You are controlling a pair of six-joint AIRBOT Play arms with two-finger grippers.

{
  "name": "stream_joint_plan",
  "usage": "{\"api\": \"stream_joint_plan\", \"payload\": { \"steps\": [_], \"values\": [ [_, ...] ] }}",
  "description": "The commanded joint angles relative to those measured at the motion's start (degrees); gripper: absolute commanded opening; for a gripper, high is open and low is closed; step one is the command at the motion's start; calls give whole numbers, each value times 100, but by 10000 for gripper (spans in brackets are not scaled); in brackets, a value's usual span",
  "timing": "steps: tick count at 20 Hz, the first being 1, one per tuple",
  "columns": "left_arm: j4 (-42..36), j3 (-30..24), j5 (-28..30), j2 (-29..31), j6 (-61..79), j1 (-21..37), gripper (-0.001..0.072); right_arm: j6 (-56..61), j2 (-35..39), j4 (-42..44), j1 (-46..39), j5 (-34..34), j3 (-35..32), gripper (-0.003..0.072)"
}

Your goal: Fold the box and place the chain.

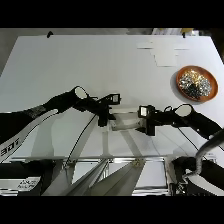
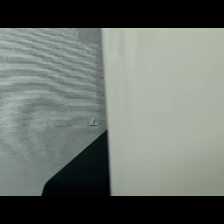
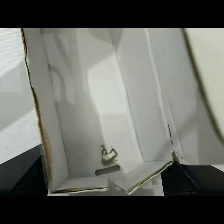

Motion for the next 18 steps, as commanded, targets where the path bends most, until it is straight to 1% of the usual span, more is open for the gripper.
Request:
{"api": "stream_joint_plan", "payload": {
  "steps": [1, 6, 8, 9, 10, 12, 13, 15, 17, 18],
  "values": [
    [-7, -2, 28, 0, -9, -2, 9, 118, -7, 2, 188, 81, -140, 683],
    [-7, -2, 28, 0, -9, -2, 9, 118, -9, -63, 249, -68, -203, 670],
    [-7, -2, 28, 0, -9, -2, 9, 118, -9, -151, 247, -199, -203, 632],
    [-7, -2, 26, 0, -9, -2, 9, 114, -9, -146, 243, -284, -203, 630],
    [-7, -2, 26, 0, -9, -2, 9, 111, -9, -146, 243, -348, -203, 583],
    [-7, -2, 26, 0, -9, -2, 9, 0, -9, -122, 243, -361, -203, 559],
    [-7, -2, 26, 0, -9, -2, 9, -90, -9, -98, 243, -361, -203, 531],
    [-7, -2, 26, 0, -9, -2, 9, -179, -9, -52, 144, -330, -201, 513],
    [-7, -2, 28, 0, -9, -2, 9, -188, -7, -94, -13, -319, -201, 461],
    [-7, -2, 26, 0, -9, -2, 9, -205, -9, -109, -57, -317, -201, 460]
  ]
}}
